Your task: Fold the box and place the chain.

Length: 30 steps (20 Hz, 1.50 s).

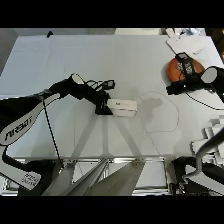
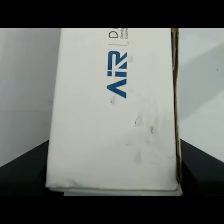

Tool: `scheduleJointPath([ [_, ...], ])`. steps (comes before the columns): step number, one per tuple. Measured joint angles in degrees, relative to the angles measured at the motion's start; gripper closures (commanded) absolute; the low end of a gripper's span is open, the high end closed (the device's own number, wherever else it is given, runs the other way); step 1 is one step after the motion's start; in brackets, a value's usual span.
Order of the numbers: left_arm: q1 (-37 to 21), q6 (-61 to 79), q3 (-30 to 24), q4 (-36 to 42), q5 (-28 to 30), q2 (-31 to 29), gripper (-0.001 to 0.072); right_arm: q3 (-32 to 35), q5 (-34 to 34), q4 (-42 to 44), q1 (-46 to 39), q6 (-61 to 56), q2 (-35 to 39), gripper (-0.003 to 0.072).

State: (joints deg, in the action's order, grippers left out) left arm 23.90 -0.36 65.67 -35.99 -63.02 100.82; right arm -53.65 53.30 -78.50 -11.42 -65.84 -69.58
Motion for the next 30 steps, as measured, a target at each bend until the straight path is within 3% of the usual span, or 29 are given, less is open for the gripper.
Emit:
scheduleJointPath([
  [8,-0.02,-17.27,0.09,-6.56,7.04,-16.74,0.0706,0.00,-0.02,-0.17,0.00,-0.15,0.00,0.0671],
  [12,-0.39,-24.46,0.09,-10.64,14.25,-26.62,0.0709,0.00,-0.07,-0.20,0.00,-0.15,0.00,0.0671],
  [18,-1.77,-49.31,0.09,-35.74,22.43,-38.21,0.0709,0.00,-0.13,-0.20,0.00,-0.15,0.00,0.0671],
  [20,-3.63,-58.93,0.09,-44.28,22.91,-40.02,0.0709,0.00,-0.15,-0.20,0.00,-0.15,0.00,0.0671],
  [23,-7.82,-68.67,0.09,-50.95,22.67,-40.54,0.0707,0.00,-0.17,-0.20,0.00,-0.15,0.00,0.0671],
  [30,-23.17,-80.17,0.09,-55.71,22.69,-34.51,0.0706,0.00,-0.17,-0.17,0.00,-0.15,0.00,0.0671],
])
